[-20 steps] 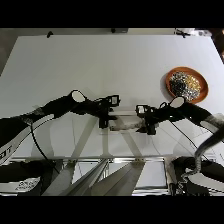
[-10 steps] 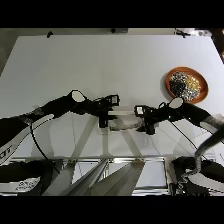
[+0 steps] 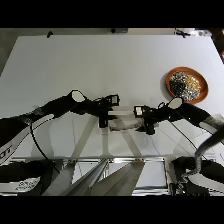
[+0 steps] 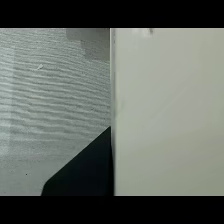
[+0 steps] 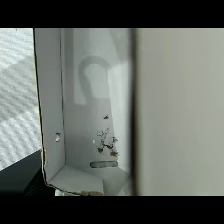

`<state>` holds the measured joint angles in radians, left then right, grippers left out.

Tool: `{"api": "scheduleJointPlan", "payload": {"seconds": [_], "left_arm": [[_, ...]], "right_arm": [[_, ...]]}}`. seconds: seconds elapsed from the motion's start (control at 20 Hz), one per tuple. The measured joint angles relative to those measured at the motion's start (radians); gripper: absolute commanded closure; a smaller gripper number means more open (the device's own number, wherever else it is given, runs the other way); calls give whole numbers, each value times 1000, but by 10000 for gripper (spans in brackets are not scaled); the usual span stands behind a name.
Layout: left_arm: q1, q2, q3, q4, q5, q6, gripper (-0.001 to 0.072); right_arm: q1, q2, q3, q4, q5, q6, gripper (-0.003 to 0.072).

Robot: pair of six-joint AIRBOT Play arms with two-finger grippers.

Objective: Fold the box and place the chain.

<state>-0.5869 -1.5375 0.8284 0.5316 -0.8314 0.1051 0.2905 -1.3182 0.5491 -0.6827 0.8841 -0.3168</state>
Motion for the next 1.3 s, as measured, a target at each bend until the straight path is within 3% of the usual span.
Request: {"api": "scheduleJointPlan", "payload": {"seconds": [0.05,0.25,0.35,0.4,0.45,1.3], "left_arm": [[0,0,0,0,0,0,698],[0,0,0,0,0,0,698],[0,0,0,0,0,0,698],[0,0,0,0,0,0,698],[0,0,0,0,0,0,698],[0,0,0,0,0,0,698]], "right_arm": [[2,0,0,0,-3,0,206],[6,1,0,0,-6,2,199],[6,5,-2,-1,-9,3,183],[6,7,-2,-1,-11,3,121],[6,8,-2,-1,-11,3,115],[3,12,-1,1,-13,2,133]]}}
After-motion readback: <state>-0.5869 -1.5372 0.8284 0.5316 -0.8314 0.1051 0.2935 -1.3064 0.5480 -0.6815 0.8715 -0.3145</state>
